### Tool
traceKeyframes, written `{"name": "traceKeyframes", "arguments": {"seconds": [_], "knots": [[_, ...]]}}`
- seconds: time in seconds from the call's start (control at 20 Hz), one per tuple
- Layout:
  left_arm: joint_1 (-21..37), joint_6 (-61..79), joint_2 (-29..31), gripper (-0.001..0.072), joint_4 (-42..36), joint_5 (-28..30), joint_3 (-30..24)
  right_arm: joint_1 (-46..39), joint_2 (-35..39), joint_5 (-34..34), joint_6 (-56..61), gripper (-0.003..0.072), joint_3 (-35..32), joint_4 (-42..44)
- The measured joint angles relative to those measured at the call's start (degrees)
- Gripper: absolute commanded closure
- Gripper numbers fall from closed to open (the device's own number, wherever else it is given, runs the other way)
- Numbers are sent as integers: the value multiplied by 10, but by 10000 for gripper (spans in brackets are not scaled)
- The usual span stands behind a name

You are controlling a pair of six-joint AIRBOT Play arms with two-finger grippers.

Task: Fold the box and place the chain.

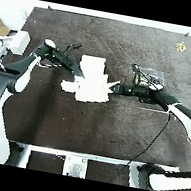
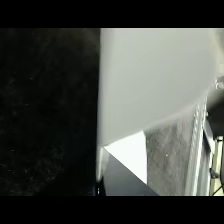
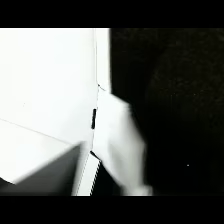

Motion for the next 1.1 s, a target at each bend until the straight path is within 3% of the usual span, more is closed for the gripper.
{"name": "traceKeyframes", "arguments": {"seconds": [0.25,0.55,1.1], "knots": [[0,48,0,700,-2,-3,0,-21,29,1,-25,160,2,10],[0,267,16,699,-2,1,1,-67,82,31,-88,160,2,13],[0,509,24,700,-21,89,1,-68,79,57,-169,160,1,12]]}}
